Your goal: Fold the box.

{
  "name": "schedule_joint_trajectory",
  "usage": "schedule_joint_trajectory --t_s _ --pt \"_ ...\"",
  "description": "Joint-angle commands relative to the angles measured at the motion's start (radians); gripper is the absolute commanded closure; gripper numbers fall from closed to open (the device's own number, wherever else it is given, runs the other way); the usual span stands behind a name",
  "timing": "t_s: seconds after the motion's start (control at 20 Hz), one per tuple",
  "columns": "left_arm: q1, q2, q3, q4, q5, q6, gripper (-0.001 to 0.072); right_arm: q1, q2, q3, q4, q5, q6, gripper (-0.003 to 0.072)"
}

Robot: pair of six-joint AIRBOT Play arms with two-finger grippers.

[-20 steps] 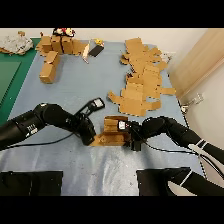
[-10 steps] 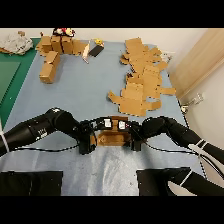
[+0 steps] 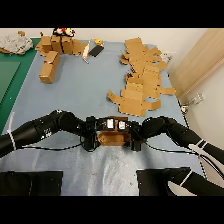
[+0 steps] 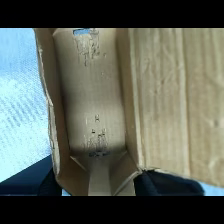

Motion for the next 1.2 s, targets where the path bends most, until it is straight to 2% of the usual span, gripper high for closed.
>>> schedule_joint_trajectory --t_s 0.0,0.05,0.1,0.25,0.3,0.35,0.4,0.45,0.5,0.55,0.75,1.15 --pt "0.002 -0.027 -0.03 -0.063 0.035 0.093 0.0015 -0.001 0.0 0.0 0.0 0.0 0.0 0.0157" --pt "0.002 -0.034 -0.035 -0.068 0.035 0.093 0.0015 -0.001 0.0 0.0 0.0 0.0 0.0 0.0157" --pt "0.002 -0.04 -0.036 -0.074 0.036 0.093 0.007 0.0 0.0 0.0 0.0 0.0 0.0 0.0157" --pt "0.002 -0.042 -0.036 -0.074 0.036 0.093 0.009 0.0 0.0 0.0 0.0 0.0 0.0 0.0156" --pt "0.002 -0.042 -0.036 -0.074 0.036 0.093 0.0213 0.0 0.0 0.0 0.0 0.0 0.0 0.0157" --pt "0.002 -0.042 -0.036 -0.074 0.036 0.093 0.027 0.0 0.0 0.0 0.0 0.0 0.0 0.0157" --pt "0.002 -0.042 -0.036 -0.075 0.037 0.093 0.0271 0.0 0.0 0.0 0.0 0.0 0.0 0.0157" --pt "0.002 -0.042 -0.036 -0.075 0.044 0.093 0.0311 0.0 0.0 0.0 0.0 0.0 0.0 0.0157" --pt "0.002 -0.042 -0.036 -0.075 0.057 0.093 0.0442 0.0 0.0 0.0 0.0 0.0 0.0 0.0157" --pt "0.002 -0.042 -0.036 -0.075 0.077 0.093 0.0485 0.0 0.0 0.0 0.0 0.0 0.0 0.0157" --pt "-0.002 -0.042 -0.036 -0.089 0.141 0.094 0.0485 0.0 0.0 0.0 0.0 0.0 0.0 0.0157" --pt "-0.006 -0.042 -0.036 -0.115 0.125 0.093 0.0487 -0.001 0.0 0.0 0.0 0.0 0.0 0.0157"
